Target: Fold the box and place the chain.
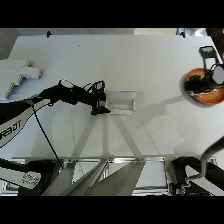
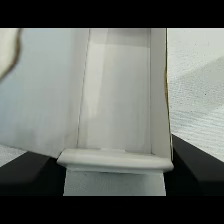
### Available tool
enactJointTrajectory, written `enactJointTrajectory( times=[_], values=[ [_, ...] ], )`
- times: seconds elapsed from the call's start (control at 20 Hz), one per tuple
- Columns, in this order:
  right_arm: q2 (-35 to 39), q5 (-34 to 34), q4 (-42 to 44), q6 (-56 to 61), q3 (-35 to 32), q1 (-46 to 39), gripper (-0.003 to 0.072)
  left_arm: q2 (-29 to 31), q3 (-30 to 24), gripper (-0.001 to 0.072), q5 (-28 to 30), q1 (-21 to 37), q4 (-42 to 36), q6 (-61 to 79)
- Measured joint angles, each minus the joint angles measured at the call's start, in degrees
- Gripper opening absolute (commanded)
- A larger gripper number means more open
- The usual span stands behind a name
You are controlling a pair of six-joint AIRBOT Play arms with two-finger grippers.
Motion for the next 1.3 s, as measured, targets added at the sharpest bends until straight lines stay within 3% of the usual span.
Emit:
enactJointTrajectory(
  times=[0.65, 1.3],
  values=[
    [-0.2, -0.4, 17.6, 0.7, 0.0, 18.2, 0.0012, 0.0, 0.0, 0.0456, 0.0, 0.0, 0.0, 0.0],
    [-8.3, -12.6, 45.5, -11.6, 0.0, 25.1, 0.0012, 0.0, 0.0, 0.0456, 0.0, 0.0, 0.0, 0.0]
  ],
)
